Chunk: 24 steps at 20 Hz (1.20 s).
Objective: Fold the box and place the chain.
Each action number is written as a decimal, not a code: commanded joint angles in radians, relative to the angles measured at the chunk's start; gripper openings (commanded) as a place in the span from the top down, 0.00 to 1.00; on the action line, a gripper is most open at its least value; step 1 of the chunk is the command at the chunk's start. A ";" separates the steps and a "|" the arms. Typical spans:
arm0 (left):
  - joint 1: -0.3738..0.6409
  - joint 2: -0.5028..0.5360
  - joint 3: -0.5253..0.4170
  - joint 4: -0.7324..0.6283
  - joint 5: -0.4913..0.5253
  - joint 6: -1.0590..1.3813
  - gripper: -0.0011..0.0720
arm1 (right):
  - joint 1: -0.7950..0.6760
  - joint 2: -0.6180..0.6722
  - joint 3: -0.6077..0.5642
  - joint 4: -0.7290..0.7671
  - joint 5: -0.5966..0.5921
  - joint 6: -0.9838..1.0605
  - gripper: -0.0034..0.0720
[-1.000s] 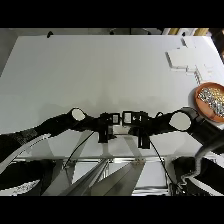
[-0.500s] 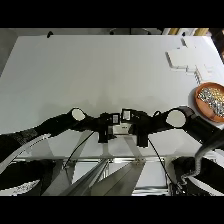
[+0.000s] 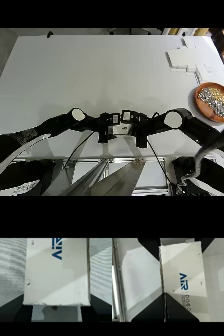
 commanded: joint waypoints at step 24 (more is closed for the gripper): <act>0.000 0.000 0.001 -0.001 0.000 0.000 0.75 | -0.326 0.145 0.090 -0.706 0.257 0.967 0.94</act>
